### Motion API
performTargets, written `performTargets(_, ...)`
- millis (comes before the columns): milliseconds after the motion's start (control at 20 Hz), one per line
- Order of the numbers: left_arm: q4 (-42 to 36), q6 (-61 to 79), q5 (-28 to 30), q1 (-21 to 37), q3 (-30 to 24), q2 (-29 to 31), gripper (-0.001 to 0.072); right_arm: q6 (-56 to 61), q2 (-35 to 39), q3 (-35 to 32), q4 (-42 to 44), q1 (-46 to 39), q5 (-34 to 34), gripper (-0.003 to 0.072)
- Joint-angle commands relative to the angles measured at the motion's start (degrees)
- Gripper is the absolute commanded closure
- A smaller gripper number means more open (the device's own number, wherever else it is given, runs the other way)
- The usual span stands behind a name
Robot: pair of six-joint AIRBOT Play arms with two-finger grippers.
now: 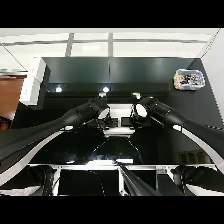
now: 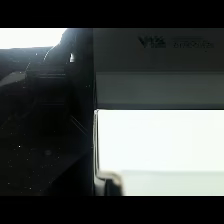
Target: Fold the box and place the chain.
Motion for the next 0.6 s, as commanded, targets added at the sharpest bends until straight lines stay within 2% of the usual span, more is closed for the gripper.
performTargets(0,0.0,0.0,0.0,0.0,0.0,0.0,0.068,0.6,-0.2,0.0,0.3,0.1,-0.5,0.0666)
performTargets(100,0.0,0.0,0.0,0.0,0.0,0.0,0.0681,0.6,-0.1,0.0,0.3,0.0,-0.3,0.0636)
performTargets(150,0.0,0.0,0.0,0.0,0.0,0.0,0.068,0.6,-0.1,0.0,0.4,0.0,-0.3,0.0534)
performTargets(400,0.0,0.0,0.0,0.0,0.0,0.0,0.068,0.6,-0.1,0.0,0.4,0.0,-0.5,0.053)
performTargets(450,0.0,0.0,0.0,0.0,0.0,0.0,0.068,0.6,-0.1,0.0,0.4,0.0,-0.5,0.0538)
performTargets(500,0.0,0.0,0.0,0.0,0.0,0.0,0.068,0.6,-0.1,0.0,0.4,0.0,-0.5,0.0668)
performTargets(550,0.0,0.0,0.0,0.0,0.0,0.0,0.0681,0.6,-0.1,0.0,0.4,0.0,-0.5,0.0666)
